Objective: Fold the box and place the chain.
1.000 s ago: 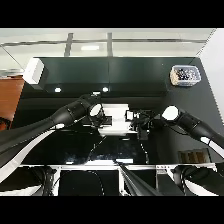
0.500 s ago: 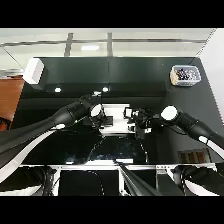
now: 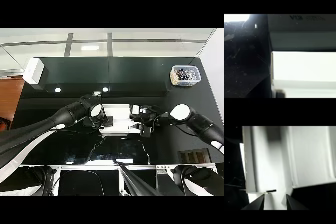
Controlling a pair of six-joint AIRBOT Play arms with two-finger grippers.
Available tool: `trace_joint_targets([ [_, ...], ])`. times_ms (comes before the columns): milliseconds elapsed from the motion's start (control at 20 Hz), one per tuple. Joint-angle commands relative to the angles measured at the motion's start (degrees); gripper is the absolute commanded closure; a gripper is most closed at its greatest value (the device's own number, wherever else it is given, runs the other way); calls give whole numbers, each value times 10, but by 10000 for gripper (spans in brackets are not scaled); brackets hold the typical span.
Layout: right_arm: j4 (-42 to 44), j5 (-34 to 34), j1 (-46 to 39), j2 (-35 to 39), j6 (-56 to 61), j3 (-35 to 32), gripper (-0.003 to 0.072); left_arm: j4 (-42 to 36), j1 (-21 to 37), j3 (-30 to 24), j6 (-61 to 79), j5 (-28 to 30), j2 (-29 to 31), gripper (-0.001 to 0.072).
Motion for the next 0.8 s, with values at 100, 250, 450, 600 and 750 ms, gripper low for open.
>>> trace_joint_targets([
  [100,-5,31,-64,22,23,-26,40,0,1,0,1,-2,0,682],
  [250,-10,25,-58,9,-31,-46,82,0,1,0,1,-2,0,682],
  [450,39,-25,-22,-23,-182,-47,81,0,1,0,1,-2,0,681],
  [600,94,-31,-7,-43,-245,-45,164,0,1,0,1,-2,0,682],
  [750,93,-25,-3,-46,-244,-45,442,0,1,0,1,-2,0,682],
])
